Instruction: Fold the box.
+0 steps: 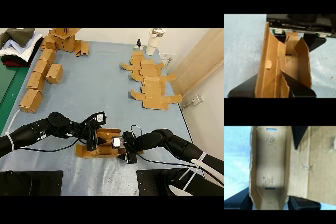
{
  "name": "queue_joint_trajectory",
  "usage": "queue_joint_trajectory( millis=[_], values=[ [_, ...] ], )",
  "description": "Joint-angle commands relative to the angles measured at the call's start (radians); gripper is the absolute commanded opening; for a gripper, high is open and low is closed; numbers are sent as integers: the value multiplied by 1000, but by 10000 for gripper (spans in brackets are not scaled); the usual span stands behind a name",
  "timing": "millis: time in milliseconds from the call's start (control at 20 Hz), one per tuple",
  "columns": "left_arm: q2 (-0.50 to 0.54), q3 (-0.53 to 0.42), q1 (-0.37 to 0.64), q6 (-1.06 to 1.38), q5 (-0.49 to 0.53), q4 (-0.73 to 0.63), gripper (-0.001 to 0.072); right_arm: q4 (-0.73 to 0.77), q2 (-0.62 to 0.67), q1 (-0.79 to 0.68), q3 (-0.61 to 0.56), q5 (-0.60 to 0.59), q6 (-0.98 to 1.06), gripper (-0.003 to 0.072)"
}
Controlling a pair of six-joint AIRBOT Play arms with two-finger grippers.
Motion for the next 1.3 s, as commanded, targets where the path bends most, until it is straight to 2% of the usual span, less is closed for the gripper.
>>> queue_joint_trajectory(
  millis=[0,50,100,150,200,350,450,550,600,700,750,800,850,900,1000,1100,1250],
  values=[
    [16,1,2,-14,15,12,383,-3,0,1,0,3,2,525],
    [37,1,2,-48,31,32,395,-3,0,1,0,3,2,525],
    [63,1,2,-103,56,68,548,-3,0,1,0,3,2,525],
    [94,1,2,-183,94,119,627,-3,0,1,0,4,2,525],
    [132,1,2,-267,130,195,667,-3,0,1,0,3,2,525],
    [243,1,2,-537,133,462,668,-3,0,1,0,3,2,525],
    [309,1,2,-861,34,723,666,-3,0,1,0,3,2,525],
    [348,1,2,-1226,-167,887,636,-3,0,1,0,3,2,525],
    [358,1,2,-1381,-299,917,629,-3,0,1,0,3,2,525],
    [358,-5,-2,-1591,-547,881,24,-10,0,1,0,4,2,525],
    [358,-20,-11,-1667,-611,814,11,-12,0,1,0,3,2,525],
    [358,-43,-29,-1735,-617,695,11,-12,0,1,0,3,2,525],
    [358,-73,-56,-1756,-565,537,11,-12,0,1,0,3,2,525],
    [358,-101,-87,-1747,-470,393,11,-12,0,1,0,3,2,525],
    [357,-150,-154,-1718,-192,191,11,-12,0,1,0,3,2,525],
    [348,-161,-184,-1701,30,148,11,-12,0,1,0,3,2,525],
    [302,-161,-183,-1683,235,131,11,-12,0,1,0,3,2,525]
  ],
)
